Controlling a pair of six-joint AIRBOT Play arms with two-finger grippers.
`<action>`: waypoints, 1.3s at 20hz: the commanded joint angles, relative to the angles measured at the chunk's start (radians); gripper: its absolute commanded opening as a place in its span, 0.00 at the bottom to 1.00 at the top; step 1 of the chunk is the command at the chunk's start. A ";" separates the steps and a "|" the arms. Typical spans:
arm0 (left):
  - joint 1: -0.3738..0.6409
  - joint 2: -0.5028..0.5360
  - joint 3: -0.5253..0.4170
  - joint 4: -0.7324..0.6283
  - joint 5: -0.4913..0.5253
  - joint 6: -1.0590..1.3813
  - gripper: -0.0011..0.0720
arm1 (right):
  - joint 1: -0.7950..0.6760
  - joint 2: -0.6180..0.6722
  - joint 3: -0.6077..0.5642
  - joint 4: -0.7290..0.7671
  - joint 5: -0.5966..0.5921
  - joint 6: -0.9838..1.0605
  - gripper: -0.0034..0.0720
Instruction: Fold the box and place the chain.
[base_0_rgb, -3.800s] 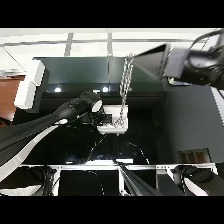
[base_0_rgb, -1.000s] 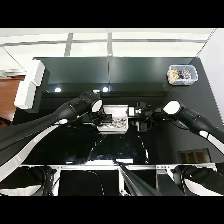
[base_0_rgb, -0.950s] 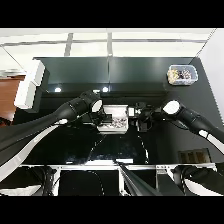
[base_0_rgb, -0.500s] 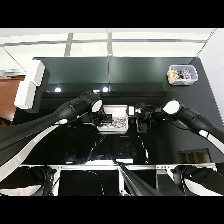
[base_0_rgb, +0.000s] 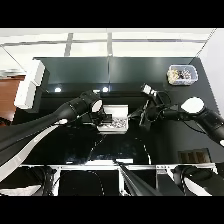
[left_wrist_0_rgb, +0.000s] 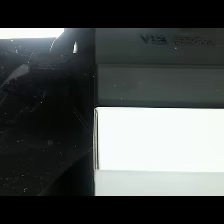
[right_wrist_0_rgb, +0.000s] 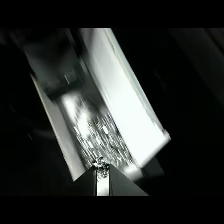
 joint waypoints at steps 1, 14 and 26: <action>0.000 0.000 0.000 0.000 0.000 0.000 0.05 | 0.048 0.022 0.001 0.182 -0.063 0.083 0.32; 0.000 0.001 0.019 0.000 -0.018 0.008 0.31 | -0.154 0.023 0.001 -0.219 0.055 0.322 0.53; 0.256 0.463 -0.206 0.058 0.010 0.333 0.62 | -0.154 0.023 0.001 -0.196 -0.101 0.326 0.53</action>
